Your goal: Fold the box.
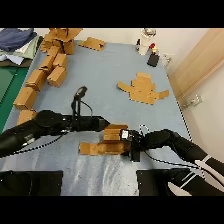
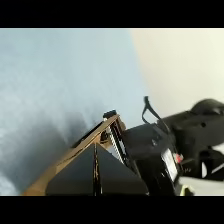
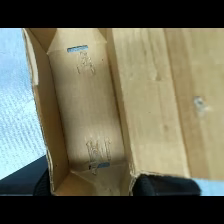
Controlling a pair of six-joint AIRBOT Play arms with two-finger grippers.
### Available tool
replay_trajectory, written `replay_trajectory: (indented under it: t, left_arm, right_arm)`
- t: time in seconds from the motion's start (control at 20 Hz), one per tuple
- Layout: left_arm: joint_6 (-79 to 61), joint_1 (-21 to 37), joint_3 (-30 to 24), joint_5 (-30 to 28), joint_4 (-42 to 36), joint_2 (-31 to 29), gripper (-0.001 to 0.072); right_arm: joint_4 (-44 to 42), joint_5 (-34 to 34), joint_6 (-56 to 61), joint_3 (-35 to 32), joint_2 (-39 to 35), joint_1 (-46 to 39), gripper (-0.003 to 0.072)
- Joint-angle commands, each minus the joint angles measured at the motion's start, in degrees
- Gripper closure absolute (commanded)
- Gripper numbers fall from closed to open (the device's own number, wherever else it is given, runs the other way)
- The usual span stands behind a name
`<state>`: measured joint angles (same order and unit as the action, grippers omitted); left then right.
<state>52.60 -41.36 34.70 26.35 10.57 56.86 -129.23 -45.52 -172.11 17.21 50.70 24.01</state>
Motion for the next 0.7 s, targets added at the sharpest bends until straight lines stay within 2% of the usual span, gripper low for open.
replay_trajectory:
  t: [0.0,0.05,0.1,0.2,0.25,0.3,0.35,0.4,0.55,0.65]
  left_arm:
    - [-4.04,2.43,0.22,4.52,12.39,-9.60,0.0701]
    - [-3.63,2.54,0.17,7.63,18.78,-12.24,0.0702]
    - [-3.28,2.38,-0.37,13.64,25.33,-15.65,0.0702]
    - [-8.17,1.51,-1.40,23.85,32.15,-18.78,0.0699]
    - [-10.01,0.52,-2.08,26.71,34.49,-19.58,0.0697]
    - [-11.34,-0.76,-2.89,27.23,35.58,-19.74,0.0549]
    - [-14.47,-1.97,-3.72,25.99,35.82,-19.41,0.0147]
    - [-19.02,-3.08,-4.72,24.06,35.82,-18.67,0.0024]
    - [-30.53,-4.37,-6.69,21.16,35.87,-14.82,0.0023]
    - [-32.48,-3.93,-7.19,17.73,35.91,-11.26,0.0023]
  right_arm:
    - [-0.02,0.02,0.02,-0.04,-0.04,0.04,0.0187]
    - [-0.02,0.02,0.02,-0.02,-0.04,0.04,0.0187]
    - [-0.02,0.02,0.02,-0.02,-0.04,0.04,0.0187]
    - [-0.02,0.00,0.02,-0.02,-0.04,0.04,0.0187]
    - [-0.02,0.02,0.02,-0.02,-0.04,0.04,0.0187]
    - [-0.02,0.02,0.02,-0.02,-0.04,0.04,0.0187]
    - [-0.02,0.02,0.02,-0.02,-0.04,0.04,0.0187]
    - [-0.02,0.02,0.02,-0.04,-0.04,0.04,0.0187]
    - [-0.02,0.00,0.02,-0.02,-0.04,0.04,0.0187]
    - [-0.02,0.02,0.02,-0.04,-0.04,0.04,0.0187]
